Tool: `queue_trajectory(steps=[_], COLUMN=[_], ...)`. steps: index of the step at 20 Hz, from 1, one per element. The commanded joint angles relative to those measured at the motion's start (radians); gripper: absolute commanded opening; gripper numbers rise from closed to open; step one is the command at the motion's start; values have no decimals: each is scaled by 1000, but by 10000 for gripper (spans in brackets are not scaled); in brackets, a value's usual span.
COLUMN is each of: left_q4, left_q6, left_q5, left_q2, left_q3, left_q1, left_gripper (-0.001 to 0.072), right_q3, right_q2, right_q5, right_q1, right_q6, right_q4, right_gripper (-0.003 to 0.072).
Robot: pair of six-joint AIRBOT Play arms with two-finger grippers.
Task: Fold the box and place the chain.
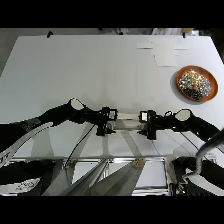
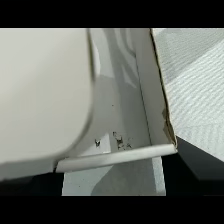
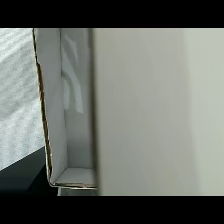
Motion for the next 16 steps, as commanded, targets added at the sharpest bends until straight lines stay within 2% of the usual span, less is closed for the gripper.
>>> queue_trajectory(steps=[1,5,6,7,9,11,14,16], left_q4=[1,1,1,1,1,1,1,1], left_q6=[0,0,0,0,0,0,0,0], left_q5=[0,0,0,0,0,0,0,0], left_q2=[0,0,0,0,0,0,0,0], left_q3=[0,0,0,0,0,0,0,0], left_q1=[-1,-1,-1,-1,-1,-1,-1,-1], left_gripper=[223,223,223,223,223,223,223,223], right_q3=[0,0,0,0,0,0,0,0], right_q2=[1,1,1,3,18,59,160,231], right_q5=[0,-3,-2,-2,-3,0,25,57], right_q1=[0,0,0,0,0,0,0,0], right_q6=[0,0,0,16,94,214,316,355], right_q4=[1,-4,-11,-19,-74,-196,-365,-418], right_gripper=[431,435,500,703,708,707,695,690])
